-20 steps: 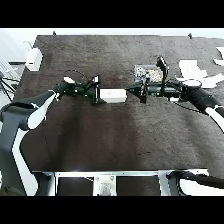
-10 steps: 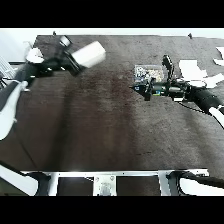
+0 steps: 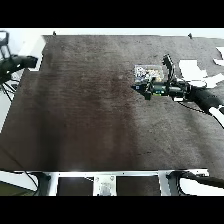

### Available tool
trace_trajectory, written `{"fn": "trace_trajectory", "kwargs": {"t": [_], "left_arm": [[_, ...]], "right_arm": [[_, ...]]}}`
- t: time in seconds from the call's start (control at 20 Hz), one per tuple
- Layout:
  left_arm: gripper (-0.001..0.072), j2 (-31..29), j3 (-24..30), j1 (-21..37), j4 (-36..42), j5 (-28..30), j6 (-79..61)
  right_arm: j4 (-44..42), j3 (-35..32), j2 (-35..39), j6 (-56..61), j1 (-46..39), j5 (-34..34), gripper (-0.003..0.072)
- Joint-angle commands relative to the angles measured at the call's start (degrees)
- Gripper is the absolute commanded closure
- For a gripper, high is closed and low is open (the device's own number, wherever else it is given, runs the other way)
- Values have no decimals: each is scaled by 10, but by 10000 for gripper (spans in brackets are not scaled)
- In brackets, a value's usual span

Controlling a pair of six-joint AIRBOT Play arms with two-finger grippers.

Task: Fold the box and place the chain.

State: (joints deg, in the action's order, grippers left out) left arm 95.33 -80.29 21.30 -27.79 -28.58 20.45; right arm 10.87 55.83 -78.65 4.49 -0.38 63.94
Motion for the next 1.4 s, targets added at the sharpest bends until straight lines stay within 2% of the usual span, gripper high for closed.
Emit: {"fn": "trace_trajectory", "kwargs": {"t": [0.0, 0.15, 0.3, 0.4, 0.6, 1.05, 1.15, 1.2, 1.3, 1.35], "left_arm": [[692, -2, 57, 61, -65, -6, 33], [692, -2, 99, 90, -66, 11, 28], [692, -1, 130, 93, -64, 46, 21], [692, 2, 132, 92, -60, 31, 0], [691, 7, 136, 92, -54, 41, 1], [683, 22, 135, 92, -50, -2, 21], [97, 22, 135, 92, -50, -4, 21], [31, 22, 135, 92, -50, -5, 21], [29, 22, 135, 92, -50, -8, 21], [-10, 22, 135, 92, -50, -8, 20]], "right_arm": [[0, 0, -2, 0, 0, -10, 679], [-3, 0, -2, 0, 0, -20, 679], [-26, 0, -2, -2, 0, -20, 679], [-26, 0, -2, -2, 0, -20, 679], [-26, 0, -2, -2, 5, -21, 679], [-26, 0, -2, -2, 7, -20, 678], [-26, 0, -2, -2, 7, -20, 678], [-26, 0, -2, -2, 7, -20, 678], [-26, 0, -2, -2, 7, -20, 678], [-26, 0, -2, -2, 7, -20, 678]]}}
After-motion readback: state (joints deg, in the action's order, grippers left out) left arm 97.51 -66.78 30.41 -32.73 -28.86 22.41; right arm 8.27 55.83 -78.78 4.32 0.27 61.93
